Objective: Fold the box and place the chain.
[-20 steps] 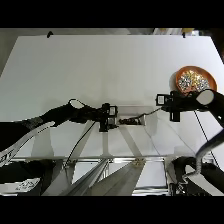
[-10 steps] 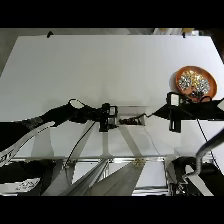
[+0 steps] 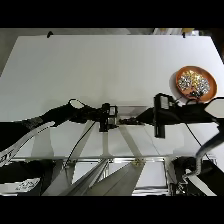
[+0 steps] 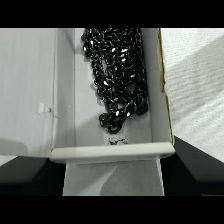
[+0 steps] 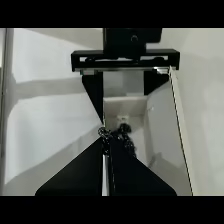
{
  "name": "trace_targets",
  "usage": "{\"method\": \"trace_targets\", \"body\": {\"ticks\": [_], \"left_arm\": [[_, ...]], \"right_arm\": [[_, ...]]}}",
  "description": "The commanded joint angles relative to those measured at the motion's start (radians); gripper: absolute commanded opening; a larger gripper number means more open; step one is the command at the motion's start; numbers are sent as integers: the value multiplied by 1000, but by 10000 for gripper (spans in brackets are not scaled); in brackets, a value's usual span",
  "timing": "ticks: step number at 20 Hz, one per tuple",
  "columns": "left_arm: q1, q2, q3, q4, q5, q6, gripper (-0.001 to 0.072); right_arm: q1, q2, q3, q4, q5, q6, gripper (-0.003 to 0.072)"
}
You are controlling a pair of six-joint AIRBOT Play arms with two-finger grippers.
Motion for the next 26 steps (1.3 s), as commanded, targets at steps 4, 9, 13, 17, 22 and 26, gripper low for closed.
{"method": "trace_targets", "body": {"ticks": [4, 9, 13, 17, 22, 26], "left_arm": [[0, 0, 0, 0, 0, 0, 68], [0, 0, 0, 0, 0, 0, 68], [0, 0, 0, 0, 0, 0, 68], [0, 0, 0, 0, 0, 0, 68], [0, 0, 0, 0, 0, 0, 68], [0, 0, 0, 0, 0, 0, 68]], "right_arm": [[129, -167, 1, -89, -222, 165, 25], [97, -190, 34, -147, -141, 201, 198], [-33, -190, 196, -343, 115, 197, 180], [-188, -200, 256, -568, 180, 148, 178], [-282, -316, 255, -630, 92, 67, 185], [-270, -441, 255, -648, 36, 32, 240]]}}
